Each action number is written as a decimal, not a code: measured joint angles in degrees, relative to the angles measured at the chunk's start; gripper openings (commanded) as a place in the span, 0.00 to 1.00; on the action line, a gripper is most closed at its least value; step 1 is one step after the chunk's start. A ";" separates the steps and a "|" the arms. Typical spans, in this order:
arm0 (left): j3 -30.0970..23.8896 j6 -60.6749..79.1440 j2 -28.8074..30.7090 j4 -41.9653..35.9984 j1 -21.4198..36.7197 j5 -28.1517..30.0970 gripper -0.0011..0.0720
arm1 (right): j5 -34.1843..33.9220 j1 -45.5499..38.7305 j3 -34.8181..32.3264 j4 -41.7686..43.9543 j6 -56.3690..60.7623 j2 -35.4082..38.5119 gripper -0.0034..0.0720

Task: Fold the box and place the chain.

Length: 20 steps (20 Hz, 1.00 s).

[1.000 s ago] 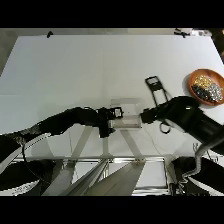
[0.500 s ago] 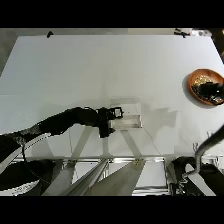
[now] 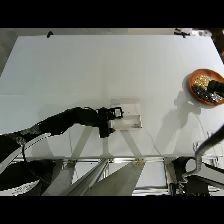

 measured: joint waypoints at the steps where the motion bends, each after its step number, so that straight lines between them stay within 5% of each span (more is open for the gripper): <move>1: 0.00 0.00 0.00 0.00 0.00 0.00 0.03 | -0.17 0.17 1.33 1.16 -0.20 -2.25 0.70; 11: 0.00 0.00 0.00 0.00 0.00 0.00 0.03 | 0.52 0.98 6.34 5.27 1.49 -13.99 0.63; 14: 0.00 0.00 0.00 0.00 0.00 -0.02 0.03 | 1.55 0.96 6.36 3.67 2.10 -14.60 0.47; 18: 0.00 0.00 0.00 0.00 0.00 -0.02 0.03 | 1.49 0.96 6.51 3.58 1.97 -14.78 0.06; 20: 0.00 0.00 0.00 0.00 0.00 0.00 0.03 | 1.57 0.96 6.51 3.45 1.77 -14.75 0.06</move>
